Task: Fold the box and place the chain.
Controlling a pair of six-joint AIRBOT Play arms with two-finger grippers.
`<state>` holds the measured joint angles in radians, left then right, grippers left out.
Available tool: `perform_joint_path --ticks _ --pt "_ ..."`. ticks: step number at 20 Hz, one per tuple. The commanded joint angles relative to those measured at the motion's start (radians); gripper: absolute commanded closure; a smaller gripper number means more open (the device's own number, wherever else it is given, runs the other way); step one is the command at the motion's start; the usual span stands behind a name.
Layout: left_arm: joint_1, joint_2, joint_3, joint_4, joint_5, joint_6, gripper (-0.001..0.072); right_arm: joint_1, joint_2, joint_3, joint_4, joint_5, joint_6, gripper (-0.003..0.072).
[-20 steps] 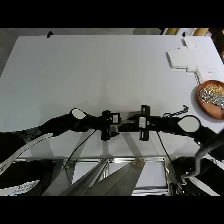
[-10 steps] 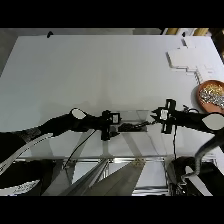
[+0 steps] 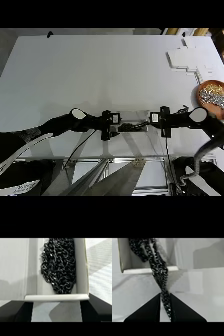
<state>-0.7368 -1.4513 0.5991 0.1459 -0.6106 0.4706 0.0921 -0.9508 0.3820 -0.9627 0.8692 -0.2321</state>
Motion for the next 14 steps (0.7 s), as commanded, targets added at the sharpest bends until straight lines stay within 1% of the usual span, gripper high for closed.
perform_joint_path --ticks 1,4,5,6,7,9,11,14 --pt "0.000 0.001 0.000 0.000 0.000 0.000 0.0377 0.025 -0.066 0.000 -0.015 -0.023 -0.013 0.0547" --pt "0.000 0.001 0.000 0.000 0.000 0.000 0.0377 0.025 -0.076 0.000 -0.015 -0.045 -0.013 0.0563" --pt "0.000 0.001 0.000 0.000 0.000 0.000 0.0377 0.025 -0.076 0.000 -0.018 -0.051 -0.012 0.0589" --pt "0.000 0.001 0.000 0.000 0.000 0.000 0.0377 0.025 -0.072 0.000 -0.034 -0.051 -0.008 0.0647" --pt "0.000 0.001 0.000 0.000 0.000 0.000 0.0377 0.025 -0.061 0.000 -0.058 -0.050 0.010 0.0670" --pt "0.000 0.001 0.000 0.000 0.000 0.000 0.0377 0.025 -0.011 0.000 -0.124 -0.049 0.073 0.0670" --pt "0.000 0.001 0.000 0.000 0.000 0.000 0.0377 0.025 0.073 0.000 -0.184 -0.040 0.126 0.0670" --pt "0.000 0.001 0.000 0.000 0.000 0.000 0.0377 0.025 0.211 0.000 -0.188 0.003 0.161 0.0670"
